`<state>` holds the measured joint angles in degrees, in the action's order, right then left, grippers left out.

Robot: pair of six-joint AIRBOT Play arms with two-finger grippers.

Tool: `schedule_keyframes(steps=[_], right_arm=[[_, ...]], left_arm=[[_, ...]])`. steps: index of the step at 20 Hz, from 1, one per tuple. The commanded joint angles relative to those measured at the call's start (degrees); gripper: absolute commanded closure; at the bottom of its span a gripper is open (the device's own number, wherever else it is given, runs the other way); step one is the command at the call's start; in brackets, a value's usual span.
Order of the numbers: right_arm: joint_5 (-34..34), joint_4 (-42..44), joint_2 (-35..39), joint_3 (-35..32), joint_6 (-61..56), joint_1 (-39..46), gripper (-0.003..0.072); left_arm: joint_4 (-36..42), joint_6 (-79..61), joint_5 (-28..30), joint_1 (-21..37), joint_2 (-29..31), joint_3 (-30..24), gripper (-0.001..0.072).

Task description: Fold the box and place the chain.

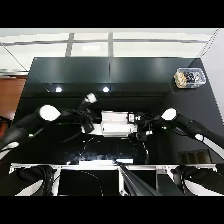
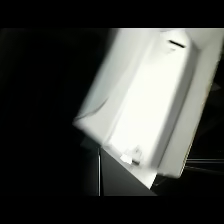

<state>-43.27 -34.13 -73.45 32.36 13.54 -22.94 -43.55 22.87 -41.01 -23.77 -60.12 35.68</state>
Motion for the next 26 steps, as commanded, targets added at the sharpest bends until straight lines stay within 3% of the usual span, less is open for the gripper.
schedule_keyframes(steps=[1,4,5,9,14,17,19,26], right_arm=[[-0.02,0.02,0.0,0.0,-0.04,-0.04,0.0441],[-0.02,0.02,0.0,0.0,-0.04,-0.07,0.0441],[-0.04,0.02,0.0,0.0,-0.04,-0.07,0.0441],[-0.04,0.02,0.0,0.0,-0.04,-0.07,0.0441],[-0.02,0.02,0.02,0.0,-0.04,-0.07,0.0441],[-0.02,0.02,0.0,0.0,-0.04,-0.07,0.0442],[-0.02,0.0,0.0,0.0,-0.04,-0.07,0.0441],[0.02,0.02,0.0,0.0,-0.09,-0.11,0.0442]], left_arm=[[-4.02,13.46,-9.35,12.66,6.16,0.04,0.0677],[-3.96,15.1,-20.76,24.37,6.45,-0.07,0.0677],[-4.0,17.0,-21.99,27.15,6.25,-0.55,0.0678],[-5.03,48.43,-23.65,33.92,1.22,-3.32,0.0678],[-0.2,44.46,-26.67,29.92,-13.07,-3.32,0.0678],[7.21,39.43,-26.16,25.77,-20.09,-3.26,0.0678],[11.56,37.0,-24.57,23.21,-22.21,-3.21,0.0678],[14.32,33.94,-19.32,17.51,-22.86,-2.91,0.0678]])
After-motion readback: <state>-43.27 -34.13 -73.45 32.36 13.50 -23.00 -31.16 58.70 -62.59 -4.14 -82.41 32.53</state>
